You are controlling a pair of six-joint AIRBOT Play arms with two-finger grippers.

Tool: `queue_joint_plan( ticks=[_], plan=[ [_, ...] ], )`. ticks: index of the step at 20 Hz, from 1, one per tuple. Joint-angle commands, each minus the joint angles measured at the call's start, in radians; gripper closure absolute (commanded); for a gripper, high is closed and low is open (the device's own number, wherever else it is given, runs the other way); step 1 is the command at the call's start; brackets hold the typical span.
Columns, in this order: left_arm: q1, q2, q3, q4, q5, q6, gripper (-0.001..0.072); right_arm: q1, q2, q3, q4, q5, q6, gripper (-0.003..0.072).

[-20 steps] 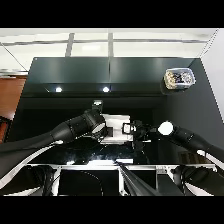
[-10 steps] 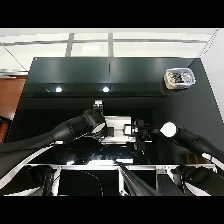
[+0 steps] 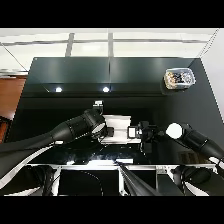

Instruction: Fold the box and place the chain.

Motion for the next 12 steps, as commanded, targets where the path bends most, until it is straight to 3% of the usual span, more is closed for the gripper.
queue_joint_plan(
  ticks=[1, 3, 4, 5, 12],
  plan=[
    [0.000, 0.001, 0.001, 0.000, 0.003, 0.005, 0.0684, -0.002, 0.003, 0.000, 0.042, -0.024, -0.008, 0.0219],
    [0.000, 0.001, 0.001, 0.000, 0.004, 0.005, 0.0684, -0.002, 0.002, 0.000, 0.071, -0.033, -0.008, 0.0283],
    [0.000, 0.001, 0.001, 0.000, 0.004, 0.005, 0.0684, -0.002, 0.002, 0.000, 0.077, -0.032, 0.004, 0.0434],
    [0.000, 0.001, 0.001, 0.000, 0.004, 0.005, 0.0684, -0.002, 0.000, 0.000, 0.090, -0.035, 0.037, 0.0518],
    [0.000, 0.000, 0.001, -0.011, 0.004, 0.005, 0.0684, 0.034, -0.032, 0.000, 0.188, -0.076, 0.087, 0.0516]
  ],
)
